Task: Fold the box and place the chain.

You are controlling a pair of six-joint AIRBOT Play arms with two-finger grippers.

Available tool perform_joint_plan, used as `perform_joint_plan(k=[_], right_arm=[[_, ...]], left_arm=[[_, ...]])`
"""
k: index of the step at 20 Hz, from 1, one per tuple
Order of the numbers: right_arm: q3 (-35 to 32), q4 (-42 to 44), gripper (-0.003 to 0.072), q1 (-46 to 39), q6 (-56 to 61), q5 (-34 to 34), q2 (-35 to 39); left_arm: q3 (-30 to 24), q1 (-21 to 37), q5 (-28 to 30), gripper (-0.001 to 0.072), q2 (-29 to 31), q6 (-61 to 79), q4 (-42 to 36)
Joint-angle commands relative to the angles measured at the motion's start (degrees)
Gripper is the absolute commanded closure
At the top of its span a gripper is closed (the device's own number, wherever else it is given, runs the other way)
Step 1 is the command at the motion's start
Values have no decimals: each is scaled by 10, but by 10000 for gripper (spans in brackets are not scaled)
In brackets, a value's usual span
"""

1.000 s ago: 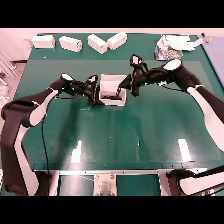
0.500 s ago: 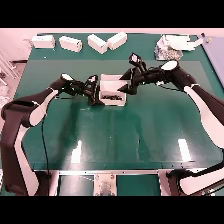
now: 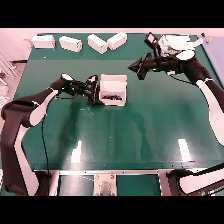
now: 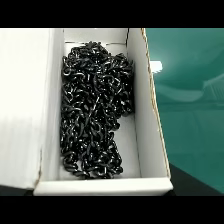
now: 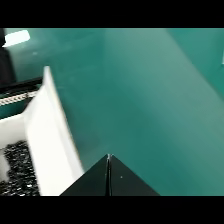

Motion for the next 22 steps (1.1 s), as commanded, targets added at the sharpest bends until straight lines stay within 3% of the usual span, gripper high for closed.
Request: perform_joint_plan(k=[1,12,18,22], right_arm=[[10,40,675,-28,-19,-15,-16],[68,37,675,26,-19,54,-126],[137,-57,674,45,30,184,-126],[149,-83,674,67,54,255,-126]], left_arm=[[1,0,0,363,0,0,0],[1,0,0,363,0,0,0],[1,0,0,363,0,0,0],[1,0,0,363,0,0,0]])
